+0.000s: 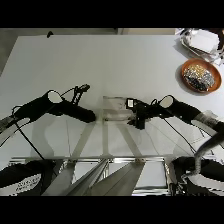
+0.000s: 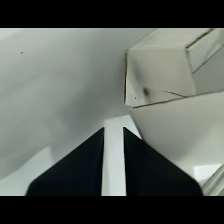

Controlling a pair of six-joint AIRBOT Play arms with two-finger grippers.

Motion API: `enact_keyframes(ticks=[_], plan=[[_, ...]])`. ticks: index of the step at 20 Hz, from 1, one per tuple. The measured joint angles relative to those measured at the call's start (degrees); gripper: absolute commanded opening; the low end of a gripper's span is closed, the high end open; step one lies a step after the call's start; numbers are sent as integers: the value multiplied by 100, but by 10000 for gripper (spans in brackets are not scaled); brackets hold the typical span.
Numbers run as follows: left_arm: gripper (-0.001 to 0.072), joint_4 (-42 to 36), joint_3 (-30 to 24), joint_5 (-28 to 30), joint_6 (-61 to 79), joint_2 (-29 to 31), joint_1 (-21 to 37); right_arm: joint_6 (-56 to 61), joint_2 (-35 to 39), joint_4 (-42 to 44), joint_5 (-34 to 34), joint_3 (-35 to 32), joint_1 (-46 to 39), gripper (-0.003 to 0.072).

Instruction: Fold the box and place the chain.

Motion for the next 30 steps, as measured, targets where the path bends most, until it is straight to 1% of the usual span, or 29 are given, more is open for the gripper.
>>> enact_keyframes(ticks=[3,7,8,9,15,20,21,22,23,26,30], plan=[[235,-310,2,-37,212,98,-4,0,0,0,2,0,0,403],[237,-654,2,-20,391,173,-4,0,0,0,2,0,0,403],[283,-715,2,-15,459,184,-4,0,0,0,0,0,0,403],[293,-780,2,-13,520,197,-4,0,0,0,0,0,0,403],[293,-1014,2,-9,765,227,-4,-2,0,0,0,0,0,403],[296,-1067,2,-13,807,229,0,-2,0,2,0,0,0,403],[330,-1078,2,-20,811,229,0,-2,0,0,0,0,0,403],[402,-1093,2,-28,817,229,0,0,0,0,2,0,0,403],[412,-1123,7,-46,817,229,-7,0,0,2,2,0,-2,403],[412,-1143,59,9,800,229,-118,-2,0,0,2,0,0,403],[412,-693,173,446,168,219,-452,0,0,0,2,0,0,403]])
